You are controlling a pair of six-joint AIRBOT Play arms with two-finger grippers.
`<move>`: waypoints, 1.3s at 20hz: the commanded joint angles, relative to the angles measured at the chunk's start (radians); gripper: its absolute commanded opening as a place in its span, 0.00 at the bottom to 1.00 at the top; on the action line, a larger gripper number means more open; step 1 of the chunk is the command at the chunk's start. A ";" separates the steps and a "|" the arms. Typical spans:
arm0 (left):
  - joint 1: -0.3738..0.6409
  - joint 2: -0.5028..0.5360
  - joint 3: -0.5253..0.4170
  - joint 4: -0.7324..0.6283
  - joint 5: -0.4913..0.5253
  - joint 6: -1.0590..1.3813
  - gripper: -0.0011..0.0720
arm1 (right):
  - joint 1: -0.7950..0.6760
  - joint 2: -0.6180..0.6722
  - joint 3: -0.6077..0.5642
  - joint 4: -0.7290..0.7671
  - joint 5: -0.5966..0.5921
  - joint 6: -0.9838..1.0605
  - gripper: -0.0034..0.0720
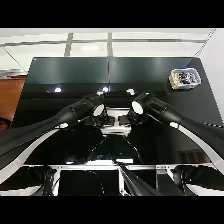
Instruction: Fold the box and place the chain.
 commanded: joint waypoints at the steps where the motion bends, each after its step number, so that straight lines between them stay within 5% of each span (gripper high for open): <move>1: 0.001 0.000 0.000 0.000 -0.001 0.000 0.05 | 0.014 -0.031 0.010 -0.045 0.032 0.109 0.46; 6: 0.001 0.000 0.000 0.000 -0.001 0.000 0.05 | 0.014 -0.048 0.010 0.005 0.001 0.142 0.45; 8: 0.001 0.000 0.000 0.000 -0.002 0.000 0.05 | 0.014 -0.053 0.010 0.005 0.011 0.143 0.17; 10: 0.001 0.000 0.000 0.000 -0.001 0.000 0.05 | 0.014 -0.053 0.010 0.019 0.006 0.143 0.07; 15: 0.001 0.000 0.000 0.000 -0.002 0.000 0.05 | 0.014 -0.053 0.011 0.045 0.014 0.137 0.08; 16: 0.001 0.000 0.000 0.000 -0.002 0.000 0.05 | 0.014 -0.053 0.012 0.060 0.014 0.126 0.12; 17: 0.001 0.000 0.000 0.000 -0.002 0.000 0.05 | 0.014 -0.053 0.012 0.064 0.014 0.126 0.34; 18: 0.001 0.000 0.000 0.000 -0.002 0.000 0.05 | 0.014 -0.053 0.012 0.065 0.017 0.126 0.41; 21: 0.001 0.000 0.000 0.000 -0.003 0.000 0.05 | 0.014 -0.053 0.012 0.064 0.021 0.124 0.40; 23: 0.001 0.000 0.000 0.000 -0.004 0.000 0.05 | 0.014 -0.053 0.012 0.059 0.020 0.120 0.08; 26: 0.001 0.000 0.000 0.000 -0.004 0.000 0.05 | 0.014 -0.053 0.012 0.059 0.016 0.111 0.07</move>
